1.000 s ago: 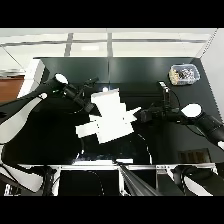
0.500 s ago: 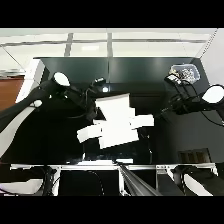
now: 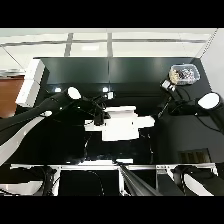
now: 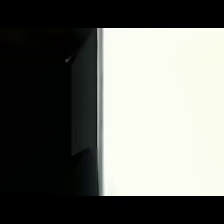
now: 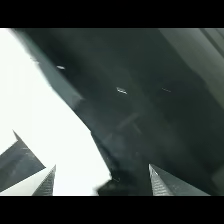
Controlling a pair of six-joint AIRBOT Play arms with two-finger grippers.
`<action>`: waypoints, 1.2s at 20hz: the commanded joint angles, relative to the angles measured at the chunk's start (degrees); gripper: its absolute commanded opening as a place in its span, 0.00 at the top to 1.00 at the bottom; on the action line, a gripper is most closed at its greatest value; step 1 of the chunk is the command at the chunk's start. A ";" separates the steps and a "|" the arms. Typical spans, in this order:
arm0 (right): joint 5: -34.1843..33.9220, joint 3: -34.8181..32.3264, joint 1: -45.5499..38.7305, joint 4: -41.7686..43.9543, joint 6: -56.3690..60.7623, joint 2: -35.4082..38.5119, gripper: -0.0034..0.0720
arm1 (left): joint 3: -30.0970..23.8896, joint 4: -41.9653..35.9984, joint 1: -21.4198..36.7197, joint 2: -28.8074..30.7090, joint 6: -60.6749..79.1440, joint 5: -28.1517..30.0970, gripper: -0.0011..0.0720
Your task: Fold the box and place the chain.
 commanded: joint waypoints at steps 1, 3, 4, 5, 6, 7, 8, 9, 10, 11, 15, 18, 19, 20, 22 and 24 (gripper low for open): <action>-1.92 -4.74 3.19 8.61 -12.85 -0.96 0.09 | 0.31 0.15 -0.26 -1.14 1.92 1.07 0.95; -1.95 -5.84 7.26 6.58 -17.35 -1.62 0.10 | 0.31 0.15 -0.26 -1.14 1.90 0.66 0.95; -2.14 -6.08 9.22 4.57 -19.89 -2.08 0.10 | 0.31 0.13 -0.26 -1.14 1.90 0.68 0.95; -2.14 -6.08 10.86 3.37 -20.96 -2.78 0.10 | 0.31 0.13 -0.26 -1.14 1.92 0.68 0.95; -2.21 -6.10 12.46 2.38 -21.55 -3.67 0.10 | 0.31 0.13 -0.26 -1.14 1.92 0.68 0.95; -2.16 -6.10 13.92 0.98 -21.92 -4.39 0.10 | 0.31 0.13 -0.26 -1.14 1.92 0.68 0.95; -1.86 -6.10 15.52 -0.48 -22.08 -5.05 0.10 | 0.31 0.13 -0.26 -1.14 1.92 0.68 0.95; -1.66 -6.10 16.96 -1.03 -22.10 -5.44 0.10 | 0.31 0.13 -0.26 -1.14 1.92 0.68 0.95; -1.73 -6.10 18.23 -1.03 -22.25 -5.55 0.10 | 0.31 0.13 -0.26 -1.14 1.92 0.68 0.95; -2.08 -6.10 19.37 -1.03 -22.86 -5.55 0.10 | 0.31 0.13 -0.26 -1.14 1.92 0.68 0.95; -2.40 -6.10 20.37 -1.05 -23.61 -5.86 0.10 | 0.31 -0.28 -0.26 -1.14 1.90 0.68 0.95; -2.34 -6.10 20.41 -1.99 -24.52 -5.86 0.10 | 0.31 -0.26 -0.35 -1.14 1.90 0.68 0.95; -2.38 -6.12 20.68 -1.84 -24.98 -5.86 0.10 | 0.31 -0.28 -0.37 -1.14 1.90 0.68 0.95; -3.02 -6.12 21.03 -1.81 -25.53 -5.86 0.10 | 0.31 -0.28 -0.37 -1.14 1.90 0.68 0.95; -5.64 -6.14 21.77 -1.75 -25.53 -6.56 0.10 | 0.31 -0.31 -0.37 -1.14 1.90 0.68 0.95; -8.61 -6.19 22.49 -1.11 -25.51 -7.69 0.10 | 0.31 -0.28 -0.37 -1.14 1.90 0.68 0.95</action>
